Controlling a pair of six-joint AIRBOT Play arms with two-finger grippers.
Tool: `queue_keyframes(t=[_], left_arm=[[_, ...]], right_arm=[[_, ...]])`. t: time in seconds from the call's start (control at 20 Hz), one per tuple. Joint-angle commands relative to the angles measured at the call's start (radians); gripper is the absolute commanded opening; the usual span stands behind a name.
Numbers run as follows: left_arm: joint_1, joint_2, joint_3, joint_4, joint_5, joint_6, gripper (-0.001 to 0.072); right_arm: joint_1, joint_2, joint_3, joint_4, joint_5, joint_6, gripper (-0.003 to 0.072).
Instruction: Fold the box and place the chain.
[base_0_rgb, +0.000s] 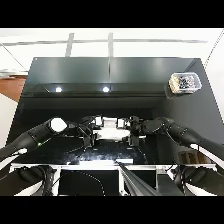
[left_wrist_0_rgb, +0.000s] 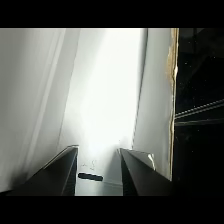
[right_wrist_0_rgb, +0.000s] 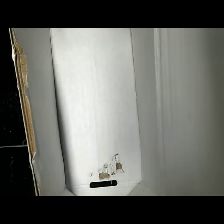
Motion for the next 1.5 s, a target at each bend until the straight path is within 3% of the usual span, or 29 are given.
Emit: queue_keyframes(t=[0.0, 0.15, 0.25, 0.3, 0.35, 0.45, 0.5, 0.55, 0.6, 0.7, 0.9, 1.1, 1.2, 1.35, 1.45], left_arm=[[-0.001, -0.001, 0.0, 0.001, 0.001, -0.001, 0.0357], [-0.001, -0.001, 0.0, 0.001, -0.003, -0.003, 0.037], [-0.001, -0.001, 0.0, 0.001, -0.003, -0.005, 0.0255], [-0.001, -0.001, 0.0, 0.001, -0.003, -0.005, 0.0337], [-0.001, 0.0, 0.0, 0.001, -0.003, -0.007, 0.0466], [0.0, 0.0, 0.0, 0.002, -0.002, -0.007, 0.0481], [0.0, 0.002, 0.0, 0.003, -0.003, -0.01, 0.037], [0.002, 0.011, 0.001, 0.02, -0.007, -0.03, 0.0122], [0.01, 0.026, 0.005, 0.057, -0.024, -0.055, 0.0035], [0.05, 0.085, 0.011, 0.162, -0.062, -0.182, 0.0035], [0.234, 0.288, 0.011, 0.341, -0.2, -0.407, 0.0035], [0.529, 0.436, 0.01, 0.42, -0.355, -0.722, 0.0036], [0.637, 0.429, 0.002, 0.432, -0.453, -0.8, 0.0035], [0.743, 0.383, -0.087, 0.389, -0.389, -1.201, 0.0036], [0.754, 0.321, -0.13, 0.259, -0.382, -1.213, 0.0036]], right_arm=[[0.001, 0.0, 0.001, 0.0, 0.001, 0.0, 0.0471], [0.001, 0.0, 0.001, 0.0, 0.001, 0.0, 0.047], [0.001, 0.0, 0.001, 0.0, 0.001, 0.0, 0.0471], [0.001, 0.0, 0.001, 0.0, 0.001, 0.0, 0.047], [0.001, 0.0, 0.001, 0.0, 0.001, 0.0, 0.0471], [0.001, 0.0, 0.001, 0.0, 0.001, 0.0, 0.0471], [0.001, 0.0, 0.001, 0.0, 0.001, 0.001, 0.0471], [0.001, 0.0, 0.001, 0.0, 0.001, 0.001, 0.0471], [0.001, 0.0, 0.001, 0.0, 0.001, 0.0, 0.0471], [0.001, 0.0, 0.001, 0.0, 0.001, 0.0, 0.0471], [0.001, 0.0, 0.001, 0.0, 0.001, 0.0, 0.0471], [0.001, 0.0, 0.001, 0.0, 0.001, 0.0, 0.0471], [0.001, 0.0, 0.001, 0.0, 0.001, 0.001, 0.047], [0.001, 0.0, 0.001, 0.0, 0.001, 0.001, 0.047], [0.001, 0.0, 0.001, 0.0, 0.001, 0.001, 0.0471]])
